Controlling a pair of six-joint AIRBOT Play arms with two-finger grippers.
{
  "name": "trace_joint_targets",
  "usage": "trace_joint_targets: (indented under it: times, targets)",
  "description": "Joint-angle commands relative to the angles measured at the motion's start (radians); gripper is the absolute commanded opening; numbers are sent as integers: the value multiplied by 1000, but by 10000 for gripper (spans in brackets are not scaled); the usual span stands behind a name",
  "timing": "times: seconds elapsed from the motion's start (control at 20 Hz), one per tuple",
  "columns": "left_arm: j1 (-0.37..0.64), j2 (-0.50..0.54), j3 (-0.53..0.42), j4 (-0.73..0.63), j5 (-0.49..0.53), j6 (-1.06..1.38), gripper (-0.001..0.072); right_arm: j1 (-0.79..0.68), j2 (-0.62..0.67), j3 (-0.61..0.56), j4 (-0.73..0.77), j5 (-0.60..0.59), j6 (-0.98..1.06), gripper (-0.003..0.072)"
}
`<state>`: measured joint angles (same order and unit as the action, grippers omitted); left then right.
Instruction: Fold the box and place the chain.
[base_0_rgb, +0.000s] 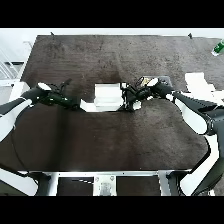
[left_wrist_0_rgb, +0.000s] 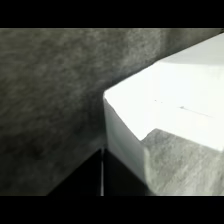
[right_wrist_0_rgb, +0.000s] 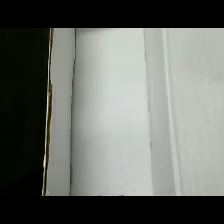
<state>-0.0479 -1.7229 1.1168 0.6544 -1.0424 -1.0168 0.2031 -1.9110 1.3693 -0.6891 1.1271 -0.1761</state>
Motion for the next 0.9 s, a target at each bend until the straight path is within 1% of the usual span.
trace_joint_targets:
  times: [0.0,0.2,0.25,0.3,0.35,0.65,0.75,0.8,0.85]
  targets:
    - [-22,-19,0,-50,21,8,21,1,-1,0,0,0,0,503]
    - [-22,-13,1,-112,11,35,23,1,-1,0,0,0,0,503]
    - [-22,-13,1,-140,2,55,39,1,-1,0,0,0,0,503]
    - [-19,-13,1,-167,-3,68,135,1,-1,0,0,0,0,503]
    - [-16,-13,1,-200,-15,89,141,1,-1,0,0,0,0,503]
    - [-17,-12,1,-278,-49,126,143,1,-1,0,0,0,0,503]
    - [-17,-12,14,-303,-70,135,199,1,-1,0,0,0,0,503]
    - [-17,-12,21,-301,-78,134,201,1,-1,0,0,0,0,503]
    - [-17,-12,25,-301,-84,134,238,1,-1,0,0,0,0,503]
